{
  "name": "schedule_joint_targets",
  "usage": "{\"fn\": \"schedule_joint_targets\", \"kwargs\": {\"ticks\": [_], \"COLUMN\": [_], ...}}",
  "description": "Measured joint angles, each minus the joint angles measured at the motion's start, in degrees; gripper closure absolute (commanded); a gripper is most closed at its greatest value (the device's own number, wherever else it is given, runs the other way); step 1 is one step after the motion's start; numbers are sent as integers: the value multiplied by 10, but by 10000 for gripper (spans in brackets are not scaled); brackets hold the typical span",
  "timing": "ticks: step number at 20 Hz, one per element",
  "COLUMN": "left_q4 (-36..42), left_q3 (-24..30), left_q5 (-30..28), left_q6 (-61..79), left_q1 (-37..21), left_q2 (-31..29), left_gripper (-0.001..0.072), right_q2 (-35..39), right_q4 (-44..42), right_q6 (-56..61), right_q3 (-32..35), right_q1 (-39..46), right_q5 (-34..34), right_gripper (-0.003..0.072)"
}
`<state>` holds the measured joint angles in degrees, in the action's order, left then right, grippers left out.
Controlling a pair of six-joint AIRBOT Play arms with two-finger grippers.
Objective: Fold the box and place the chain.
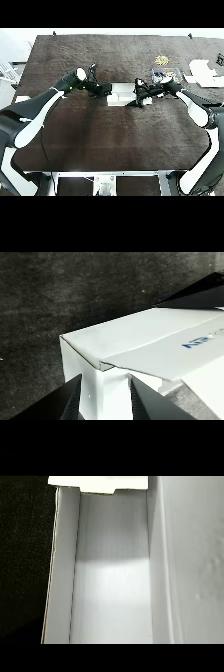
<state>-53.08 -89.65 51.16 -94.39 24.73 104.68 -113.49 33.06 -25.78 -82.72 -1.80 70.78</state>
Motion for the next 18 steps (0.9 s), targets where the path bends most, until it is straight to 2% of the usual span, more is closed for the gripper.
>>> {"fn": "schedule_joint_targets", "kwargs": {"ticks": [11,18], "left_q4": [12,3], "left_q3": [-1,-2], "left_q5": [40,31], "left_q6": [2,-14], "left_q1": [0,8], "left_q2": [0,-1], "left_gripper": [350,350], "right_q2": [0,0], "right_q4": [0,0], "right_q6": [0,0], "right_q3": [0,0], "right_q1": [0,0], "right_q5": [0,0], "right_gripper": [103,102]}}
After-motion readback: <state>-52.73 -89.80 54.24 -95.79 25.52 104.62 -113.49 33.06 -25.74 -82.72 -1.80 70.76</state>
